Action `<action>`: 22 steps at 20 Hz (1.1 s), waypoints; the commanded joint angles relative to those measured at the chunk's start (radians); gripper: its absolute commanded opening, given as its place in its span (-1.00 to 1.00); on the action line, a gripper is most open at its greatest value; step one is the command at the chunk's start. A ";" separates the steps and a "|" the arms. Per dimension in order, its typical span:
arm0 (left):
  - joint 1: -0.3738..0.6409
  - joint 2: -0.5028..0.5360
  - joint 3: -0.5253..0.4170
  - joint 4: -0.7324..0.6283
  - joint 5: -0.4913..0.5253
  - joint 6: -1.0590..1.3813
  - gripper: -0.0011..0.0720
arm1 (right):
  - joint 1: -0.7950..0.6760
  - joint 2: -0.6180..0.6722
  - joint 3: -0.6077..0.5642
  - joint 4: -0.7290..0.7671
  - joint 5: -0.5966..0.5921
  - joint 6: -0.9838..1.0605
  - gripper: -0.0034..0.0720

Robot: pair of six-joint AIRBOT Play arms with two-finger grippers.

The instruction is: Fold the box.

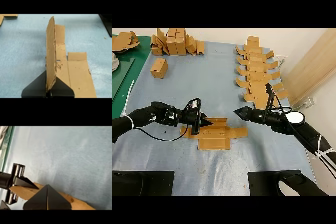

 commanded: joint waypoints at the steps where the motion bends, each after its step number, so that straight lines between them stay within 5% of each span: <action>1: 0.000 0.001 0.000 -0.006 0.002 0.000 -0.94 | 0.016 0.019 -0.011 -0.167 0.006 0.135 -0.90; 14: 0.000 0.007 0.013 0.002 0.019 -0.024 -0.94 | 0.125 0.058 -0.040 -0.224 -0.011 0.141 -0.90; 22: -0.001 0.007 0.013 0.001 0.018 -0.023 -0.94 | 0.311 0.303 -0.040 -0.751 0.093 0.509 -0.90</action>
